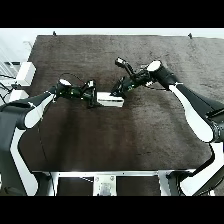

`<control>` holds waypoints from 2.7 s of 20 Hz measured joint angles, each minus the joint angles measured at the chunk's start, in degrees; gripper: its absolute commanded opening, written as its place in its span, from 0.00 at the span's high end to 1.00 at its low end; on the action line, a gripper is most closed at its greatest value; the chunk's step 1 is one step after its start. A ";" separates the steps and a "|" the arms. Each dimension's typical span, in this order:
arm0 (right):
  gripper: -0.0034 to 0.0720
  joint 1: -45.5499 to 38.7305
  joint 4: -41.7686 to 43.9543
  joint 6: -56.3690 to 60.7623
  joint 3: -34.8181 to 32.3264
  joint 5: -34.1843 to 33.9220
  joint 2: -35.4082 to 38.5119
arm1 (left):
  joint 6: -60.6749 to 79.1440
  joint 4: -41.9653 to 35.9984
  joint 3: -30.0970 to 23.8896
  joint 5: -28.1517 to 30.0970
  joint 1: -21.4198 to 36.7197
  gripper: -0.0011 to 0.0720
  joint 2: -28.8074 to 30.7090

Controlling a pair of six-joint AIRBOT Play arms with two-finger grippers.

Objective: Fold the box and place the chain.

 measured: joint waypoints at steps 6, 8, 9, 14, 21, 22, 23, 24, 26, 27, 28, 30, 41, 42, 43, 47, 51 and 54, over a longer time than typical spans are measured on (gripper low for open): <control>0.46 0.66 -3.37 -0.24 0.00 -1.53 0.00 | -0.02 -0.04 0.00 0.09 0.00 0.51 0.00; 0.47 0.74 -3.82 -0.26 0.24 -2.36 0.00 | -0.09 -0.09 0.00 0.13 0.00 0.51 -0.02; 0.47 0.74 -3.85 -0.26 0.57 -2.69 0.00 | -0.09 -0.09 0.00 0.17 0.02 0.51 -0.02; 0.47 1.18 -3.80 -0.22 2.45 -3.85 0.02 | -0.04 -0.07 0.00 0.13 0.11 0.51 -0.02; 0.47 2.38 -8.61 -0.13 2.43 -4.57 0.00 | -0.04 -0.09 0.00 0.11 0.11 0.51 -0.02; 0.47 2.43 -9.25 -0.04 2.43 -4.79 0.00 | -0.04 -0.09 0.00 0.11 0.11 0.51 -0.02; 0.47 2.47 -9.73 0.00 2.43 -5.05 0.00 | -0.04 -0.09 0.00 0.11 0.11 0.51 -0.02; 0.47 2.51 -10.14 0.02 2.43 -5.16 0.00 | -0.04 -0.09 0.00 0.11 0.11 0.51 -0.02; 0.47 2.54 -10.69 0.22 2.43 -5.40 0.00 | -0.04 -0.09 0.00 0.11 0.11 0.51 -0.02; 0.47 2.56 -10.88 0.24 2.43 -5.53 0.00 | -0.04 -0.09 0.00 0.11 0.11 0.51 -0.02; 0.50 2.56 -11.08 0.37 2.38 -5.57 0.00 | -0.04 -0.09 0.00 0.11 0.11 0.51 -0.02; 0.51 2.62 -11.37 0.87 1.99 -5.75 0.00 | -0.04 -0.11 0.00 0.13 0.11 0.51 -0.02; 0.55 3.93 -8.96 0.22 -4.70 -7.32 0.07 | 0.07 0.07 0.00 -0.15 0.11 0.51 -0.02; 0.54 3.93 -8.66 0.15 -5.07 -7.41 0.07 | 0.07 0.13 0.00 -0.20 0.11 0.51 -0.02; 0.48 3.91 -8.26 0.00 -5.31 -7.48 0.07 | 0.07 0.11 0.00 -0.20 0.11 0.51 -0.02; 0.39 3.48 -7.21 -0.13 -5.46 -7.08 -0.04 | 0.11 0.11 0.00 -0.20 0.11 0.51 -0.02; 0.47 2.29 -7.08 -0.13 -3.50 -5.55 0.85 | 0.13 0.13 0.00 -0.39 0.00 0.51 -0.02; 0.82 1.77 -4.52 -0.13 -2.32 -5.70 1.70 | 0.11 0.11 0.00 -0.33 0.00 0.51 -0.02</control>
